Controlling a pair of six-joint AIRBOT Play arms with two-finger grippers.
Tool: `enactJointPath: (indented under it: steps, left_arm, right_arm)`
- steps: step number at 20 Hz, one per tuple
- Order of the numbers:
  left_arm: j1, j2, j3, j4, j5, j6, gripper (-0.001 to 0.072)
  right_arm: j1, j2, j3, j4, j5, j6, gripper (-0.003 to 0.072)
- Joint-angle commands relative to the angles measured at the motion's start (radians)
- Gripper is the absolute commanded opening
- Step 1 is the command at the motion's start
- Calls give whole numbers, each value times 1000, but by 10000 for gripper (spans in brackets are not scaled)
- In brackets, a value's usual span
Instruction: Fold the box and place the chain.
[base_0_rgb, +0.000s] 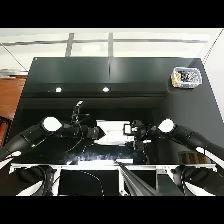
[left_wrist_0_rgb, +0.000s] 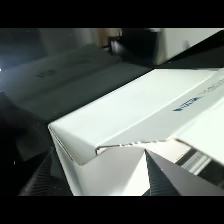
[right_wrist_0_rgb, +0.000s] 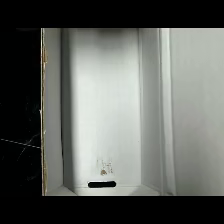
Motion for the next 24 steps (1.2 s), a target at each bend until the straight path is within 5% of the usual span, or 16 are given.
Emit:
enactJointPath:
  steps: [1,11,19,20,22,24]
  left_arm:
    - [-95,0,58,304,10,-376,635]
    - [-227,-37,105,539,-69,-765,633]
    - [-306,-214,290,667,-232,-903,615]
    - [-306,-224,300,669,-232,-917,591]
    - [-306,-242,315,669,-232,-928,336]
    - [-306,-254,332,669,-232,-928,272]
  right_arm:
    - [1,0,0,0,0,0,411]
    - [1,0,0,0,0,0,411]
    - [1,0,0,0,0,0,411]
    - [1,0,0,0,0,0,411]
    - [1,0,0,0,0,1,411]
    - [1,0,0,0,0,1,411]
